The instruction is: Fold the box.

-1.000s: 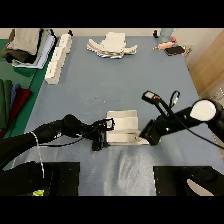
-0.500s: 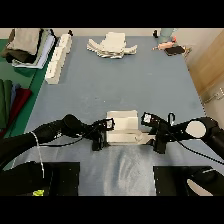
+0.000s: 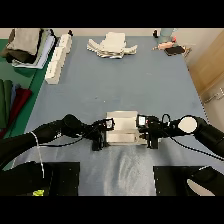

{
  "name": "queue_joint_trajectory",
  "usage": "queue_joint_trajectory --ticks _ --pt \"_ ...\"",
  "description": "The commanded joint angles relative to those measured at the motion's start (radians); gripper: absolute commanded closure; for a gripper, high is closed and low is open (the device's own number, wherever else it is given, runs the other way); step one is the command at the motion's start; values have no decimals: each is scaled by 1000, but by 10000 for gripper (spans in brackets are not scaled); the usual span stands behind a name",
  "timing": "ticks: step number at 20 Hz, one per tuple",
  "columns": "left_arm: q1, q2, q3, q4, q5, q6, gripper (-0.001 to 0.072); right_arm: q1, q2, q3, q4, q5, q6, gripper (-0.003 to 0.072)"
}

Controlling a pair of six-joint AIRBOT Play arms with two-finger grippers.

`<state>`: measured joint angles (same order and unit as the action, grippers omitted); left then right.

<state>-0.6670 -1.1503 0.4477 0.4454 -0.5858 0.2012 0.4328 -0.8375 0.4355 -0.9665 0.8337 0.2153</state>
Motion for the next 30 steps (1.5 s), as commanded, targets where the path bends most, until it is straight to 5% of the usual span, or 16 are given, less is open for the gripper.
queue_joint_trajectory --ticks 1,9,11,12,17,19,23,24,28,30 --pt "0 0 0 0 0 0 185 16 -11 -1 47 4 -34 483" --pt "0 0 0 0 0 0 185 80 -85 0 92 -74 -68 456" --pt "0 0 0 0 0 0 185 87 -95 -1 102 -94 -68 59" --pt "0 0 0 0 0 0 185 87 -97 0 105 -100 -68 1" --pt "0 0 0 0 0 0 185 87 -95 0 53 -92 -43 3" --pt "0 0 0 0 0 0 185 86 -80 2 20 -89 70 78" --pt "0 0 0 0 0 0 185 85 10 63 -233 31 653 633" --pt "0 0 0 0 0 0 185 85 39 91 -323 102 809 682" --pt "0 0 0 0 0 0 185 45 133 153 -786 293 1463 683" --pt "0 0 0 0 0 0 185 -68 121 148 -848 350 1650 683"
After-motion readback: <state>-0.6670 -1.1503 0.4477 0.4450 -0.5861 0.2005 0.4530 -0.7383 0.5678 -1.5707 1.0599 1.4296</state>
